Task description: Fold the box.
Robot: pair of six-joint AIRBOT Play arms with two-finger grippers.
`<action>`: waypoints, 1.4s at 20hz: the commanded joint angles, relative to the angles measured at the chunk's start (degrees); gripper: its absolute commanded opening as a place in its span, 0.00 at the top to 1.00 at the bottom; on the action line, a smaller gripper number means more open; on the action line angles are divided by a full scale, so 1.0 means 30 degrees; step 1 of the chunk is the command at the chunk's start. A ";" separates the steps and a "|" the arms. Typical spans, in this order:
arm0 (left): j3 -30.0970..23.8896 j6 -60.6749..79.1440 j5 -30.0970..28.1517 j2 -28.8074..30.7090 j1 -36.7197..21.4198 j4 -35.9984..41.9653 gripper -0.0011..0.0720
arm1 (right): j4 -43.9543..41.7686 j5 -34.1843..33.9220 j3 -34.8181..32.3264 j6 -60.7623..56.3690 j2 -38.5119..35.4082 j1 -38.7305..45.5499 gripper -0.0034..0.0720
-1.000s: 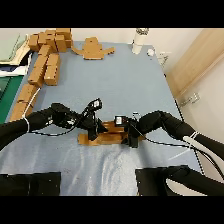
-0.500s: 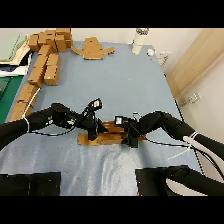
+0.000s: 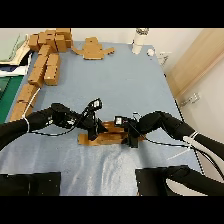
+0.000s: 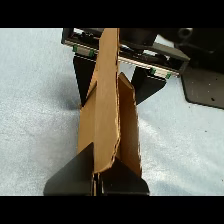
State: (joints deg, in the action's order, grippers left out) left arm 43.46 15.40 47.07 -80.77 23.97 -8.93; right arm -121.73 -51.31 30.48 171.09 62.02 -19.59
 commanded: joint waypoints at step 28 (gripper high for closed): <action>0.0022 -2.1187 0.3781 0.4058 -0.0175 -0.7475 0.97 | 0.0000 -0.0124 -0.0007 -0.0015 0.0015 -0.0015 0.28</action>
State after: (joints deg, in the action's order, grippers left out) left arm 43.46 -37.23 56.45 -69.21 21.45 -31.73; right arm -121.69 -51.64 30.48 171.06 62.02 -19.59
